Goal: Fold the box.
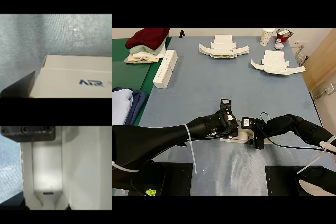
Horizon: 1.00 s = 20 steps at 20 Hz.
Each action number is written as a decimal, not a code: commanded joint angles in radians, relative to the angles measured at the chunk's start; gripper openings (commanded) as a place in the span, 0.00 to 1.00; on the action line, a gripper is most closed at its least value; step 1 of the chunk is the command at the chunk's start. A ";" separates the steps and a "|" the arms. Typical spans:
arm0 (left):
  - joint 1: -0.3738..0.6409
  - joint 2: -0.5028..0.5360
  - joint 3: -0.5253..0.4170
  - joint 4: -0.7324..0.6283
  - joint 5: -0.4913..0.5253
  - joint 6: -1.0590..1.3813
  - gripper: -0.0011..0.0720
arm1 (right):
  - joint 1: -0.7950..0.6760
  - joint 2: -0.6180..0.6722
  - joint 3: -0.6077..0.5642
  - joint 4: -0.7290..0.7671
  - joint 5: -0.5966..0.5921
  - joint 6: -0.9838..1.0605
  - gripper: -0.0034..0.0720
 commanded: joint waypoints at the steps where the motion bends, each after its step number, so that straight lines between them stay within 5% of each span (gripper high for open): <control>1: 0.000 0.069 0.018 -0.001 -0.035 0.026 0.64 | 0.000 0.000 -0.001 0.000 0.000 0.000 0.68; 6: 0.000 0.276 0.050 -0.010 -0.189 0.090 0.63 | 0.000 0.000 0.000 0.000 0.000 0.000 0.68; 7: 0.000 0.309 0.050 -0.015 -0.214 0.111 0.41 | 0.000 0.000 0.000 0.000 0.000 0.000 0.68; 8: 0.000 0.335 0.048 -0.020 -0.230 0.172 0.04 | 0.000 0.000 -0.001 0.000 0.000 0.000 0.68; 14: 0.002 0.351 0.046 -0.038 -0.151 0.503 0.03 | 0.000 0.000 0.000 0.000 0.000 0.000 0.68; 20: 0.018 0.416 0.001 -0.217 -0.111 1.013 0.03 | 0.000 0.000 -0.001 0.000 0.000 0.000 0.68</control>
